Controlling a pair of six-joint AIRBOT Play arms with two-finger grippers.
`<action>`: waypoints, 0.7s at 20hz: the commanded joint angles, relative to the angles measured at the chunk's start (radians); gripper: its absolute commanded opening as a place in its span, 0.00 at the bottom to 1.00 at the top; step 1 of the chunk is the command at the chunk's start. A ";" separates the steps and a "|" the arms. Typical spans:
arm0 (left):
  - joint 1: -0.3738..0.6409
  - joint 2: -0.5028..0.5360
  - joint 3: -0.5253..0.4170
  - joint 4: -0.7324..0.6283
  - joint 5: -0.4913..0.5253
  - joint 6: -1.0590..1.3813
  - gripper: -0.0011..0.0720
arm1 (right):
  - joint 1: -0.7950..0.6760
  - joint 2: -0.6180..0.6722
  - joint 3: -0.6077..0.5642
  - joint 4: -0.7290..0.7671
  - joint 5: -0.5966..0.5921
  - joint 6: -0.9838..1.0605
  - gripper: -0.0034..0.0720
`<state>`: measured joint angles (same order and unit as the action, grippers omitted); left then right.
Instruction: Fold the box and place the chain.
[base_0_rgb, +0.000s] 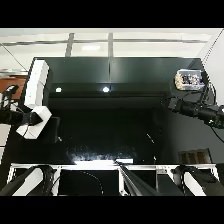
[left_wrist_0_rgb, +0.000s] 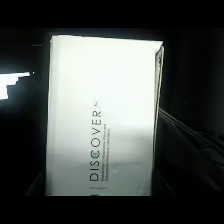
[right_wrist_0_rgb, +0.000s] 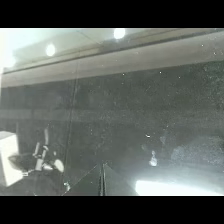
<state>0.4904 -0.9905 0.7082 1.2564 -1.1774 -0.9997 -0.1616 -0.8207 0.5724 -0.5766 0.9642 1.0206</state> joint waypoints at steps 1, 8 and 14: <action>0.082 0.018 -0.012 0.006 0.066 0.054 0.27 | 0.000 0.001 0.000 0.000 0.000 0.016 0.10; 0.128 0.018 -0.048 -0.010 0.248 0.141 0.27 | 0.000 0.001 0.000 0.000 0.000 0.026 0.10; 0.128 -0.002 -0.090 -0.049 0.388 0.166 0.27 | 0.000 0.001 0.000 0.000 0.000 0.057 0.10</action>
<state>0.6159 -0.9802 0.6327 1.2224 -0.8627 -0.8474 -0.1616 -0.8207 0.5724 -0.5766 0.9642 1.0672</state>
